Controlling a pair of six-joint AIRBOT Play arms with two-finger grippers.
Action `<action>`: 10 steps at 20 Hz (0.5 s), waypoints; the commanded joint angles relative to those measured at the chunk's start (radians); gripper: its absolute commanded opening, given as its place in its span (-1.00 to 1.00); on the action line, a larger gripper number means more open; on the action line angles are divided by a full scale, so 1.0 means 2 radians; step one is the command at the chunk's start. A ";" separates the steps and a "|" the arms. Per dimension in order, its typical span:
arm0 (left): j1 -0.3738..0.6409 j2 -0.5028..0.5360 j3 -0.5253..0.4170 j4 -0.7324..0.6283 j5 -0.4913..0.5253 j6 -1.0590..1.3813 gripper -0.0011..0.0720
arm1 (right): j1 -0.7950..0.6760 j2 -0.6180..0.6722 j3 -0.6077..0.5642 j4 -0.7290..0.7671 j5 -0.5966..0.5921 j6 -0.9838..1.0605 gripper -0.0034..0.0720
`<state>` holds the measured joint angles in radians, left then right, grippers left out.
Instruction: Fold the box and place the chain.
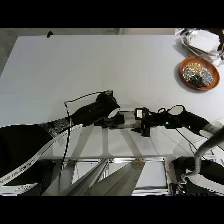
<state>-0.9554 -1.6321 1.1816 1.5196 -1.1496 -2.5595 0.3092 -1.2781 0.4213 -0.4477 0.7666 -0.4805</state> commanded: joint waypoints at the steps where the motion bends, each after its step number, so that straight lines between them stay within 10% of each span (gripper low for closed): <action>1: 0.000 0.000 0.000 0.011 0.013 -0.015 -0.96 | 0.000 0.000 0.000 0.000 0.001 0.000 0.14; 4: 0.000 0.000 0.000 0.013 0.011 -0.015 -0.76 | 0.000 0.000 0.000 0.000 0.001 0.000 0.14; 7: 0.000 0.000 0.000 0.015 0.011 -0.011 -0.13 | 0.000 0.000 0.000 0.000 0.001 0.000 0.14; 10: 0.000 0.000 0.000 0.037 0.000 -0.011 -0.17 | 0.000 0.000 0.000 0.000 0.001 0.000 0.14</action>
